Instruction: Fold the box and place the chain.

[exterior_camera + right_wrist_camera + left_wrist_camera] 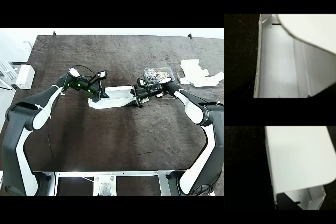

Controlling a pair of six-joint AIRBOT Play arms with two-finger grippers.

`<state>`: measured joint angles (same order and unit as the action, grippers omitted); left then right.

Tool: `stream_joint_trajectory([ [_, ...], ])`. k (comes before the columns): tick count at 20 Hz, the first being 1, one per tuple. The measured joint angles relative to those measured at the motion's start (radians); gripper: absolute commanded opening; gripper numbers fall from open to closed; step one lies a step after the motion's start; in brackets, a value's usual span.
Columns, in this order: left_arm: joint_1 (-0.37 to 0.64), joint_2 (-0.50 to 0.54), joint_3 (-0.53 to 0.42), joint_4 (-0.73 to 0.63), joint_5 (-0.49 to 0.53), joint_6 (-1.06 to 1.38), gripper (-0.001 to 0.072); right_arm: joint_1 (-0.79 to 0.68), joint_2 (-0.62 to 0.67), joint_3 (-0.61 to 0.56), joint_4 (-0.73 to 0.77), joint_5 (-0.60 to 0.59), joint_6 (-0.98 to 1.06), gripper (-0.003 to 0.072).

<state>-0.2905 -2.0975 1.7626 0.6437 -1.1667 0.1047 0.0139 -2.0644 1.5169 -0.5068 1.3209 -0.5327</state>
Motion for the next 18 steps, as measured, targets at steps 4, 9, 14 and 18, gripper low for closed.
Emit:
stream_joint_trajectory([
  [4, 0.0, 0.0, 0.0, 0.0, 0.0, 0.0, 0.0021, 0.01, -0.016, 0.011, 0.006, 0.0, -0.004, 0.0602],
  [9, 0.0, 0.0, 0.0, 0.0, 0.0, 0.0, 0.0022, 0.016, -0.021, 0.016, 0.013, 0.001, -0.006, 0.0602],
  [14, 0.0, 0.0, 0.0, 0.0, 0.0, 0.0, 0.0022, 0.014, -0.022, 0.017, 0.02, 0.001, -0.007, 0.0602],
  [18, 0.0, 0.0, 0.0, 0.0, 0.0, 0.0, 0.0022, 0.008, -0.023, 0.018, 0.026, 0.007, -0.008, 0.0602],
])
